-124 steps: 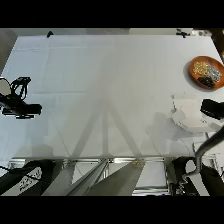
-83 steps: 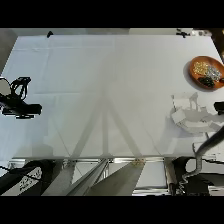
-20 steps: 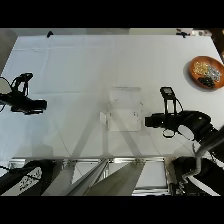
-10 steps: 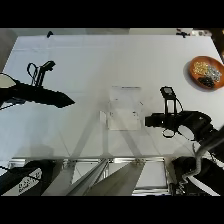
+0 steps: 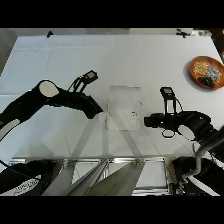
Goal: Fold the box and place the chain.
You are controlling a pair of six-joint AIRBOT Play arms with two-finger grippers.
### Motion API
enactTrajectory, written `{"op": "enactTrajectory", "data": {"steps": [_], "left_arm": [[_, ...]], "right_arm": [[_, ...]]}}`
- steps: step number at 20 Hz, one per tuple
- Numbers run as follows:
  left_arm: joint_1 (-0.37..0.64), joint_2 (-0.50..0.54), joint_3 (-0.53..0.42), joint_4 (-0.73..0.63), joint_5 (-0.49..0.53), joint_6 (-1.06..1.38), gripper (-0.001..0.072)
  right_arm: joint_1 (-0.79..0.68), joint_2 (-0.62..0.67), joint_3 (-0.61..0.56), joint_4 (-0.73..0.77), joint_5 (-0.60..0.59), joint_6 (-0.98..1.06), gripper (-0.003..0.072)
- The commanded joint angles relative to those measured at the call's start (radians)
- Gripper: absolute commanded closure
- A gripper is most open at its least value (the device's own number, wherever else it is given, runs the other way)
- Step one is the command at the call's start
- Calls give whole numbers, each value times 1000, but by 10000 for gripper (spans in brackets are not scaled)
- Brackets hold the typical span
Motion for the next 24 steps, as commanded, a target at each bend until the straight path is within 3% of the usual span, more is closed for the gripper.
{"op": "enactTrajectory", "data": {"steps": [1,5,7,9,12,16,18,20,24], "left_arm": [[-47,-11,1,5,74,0,515],[-48,-11,1,-10,85,65,483],[-44,-11,8,2,81,78,349],[-38,-16,57,46,67,79,350],[-8,-90,220,122,-86,70,353],[56,-261,431,122,-298,74,347],[76,-324,474,132,-329,72,234],[85,-361,474,157,-295,49,-2],[85,-393,474,182,-286,53,6]], "right_arm": [[1,1,-1,8,0,-4,669],[1,1,-1,8,0,-4,669],[1,1,-1,9,0,-4,669],[1,1,-1,13,1,-5,670],[1,1,-1,59,0,-66,670],[1,1,-1,132,1,-135,669],[1,1,-1,132,2,-136,669],[1,1,-1,132,2,-136,669],[1,1,-1,132,5,-135,669]]}}
